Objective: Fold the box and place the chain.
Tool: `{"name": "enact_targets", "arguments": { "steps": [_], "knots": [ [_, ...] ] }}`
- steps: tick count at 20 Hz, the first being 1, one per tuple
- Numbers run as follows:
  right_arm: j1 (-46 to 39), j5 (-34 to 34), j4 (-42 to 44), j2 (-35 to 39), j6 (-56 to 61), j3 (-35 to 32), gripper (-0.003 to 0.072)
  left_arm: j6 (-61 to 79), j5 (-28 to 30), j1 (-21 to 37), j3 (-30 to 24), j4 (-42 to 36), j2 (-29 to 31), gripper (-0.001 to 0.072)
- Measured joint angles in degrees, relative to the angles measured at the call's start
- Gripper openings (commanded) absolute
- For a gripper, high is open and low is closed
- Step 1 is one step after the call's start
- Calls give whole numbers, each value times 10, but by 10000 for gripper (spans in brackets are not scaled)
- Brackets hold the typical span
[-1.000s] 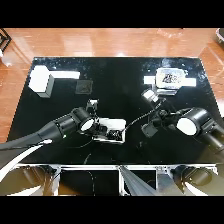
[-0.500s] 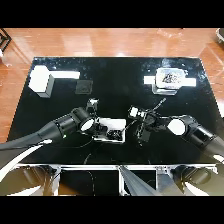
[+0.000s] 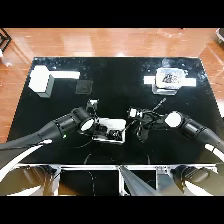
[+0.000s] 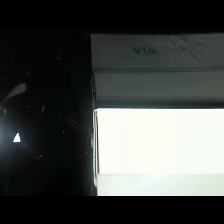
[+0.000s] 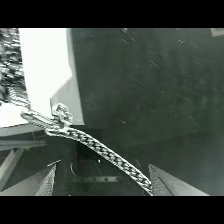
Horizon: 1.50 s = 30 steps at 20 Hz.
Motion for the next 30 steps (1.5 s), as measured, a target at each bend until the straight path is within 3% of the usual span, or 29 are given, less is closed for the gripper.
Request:
{"name": "enact_targets", "arguments": {
  "steps": [7, 30],
  "knots": [
    [-18, -1, 75, -38, -82, 0, 697, 0, -2, 0, 0, 2, 0, 25],
    [-20, -50, 134, -71, -143, 0, 678, 0, 0, 0, 0, 2, 0, 24]
  ]
}}
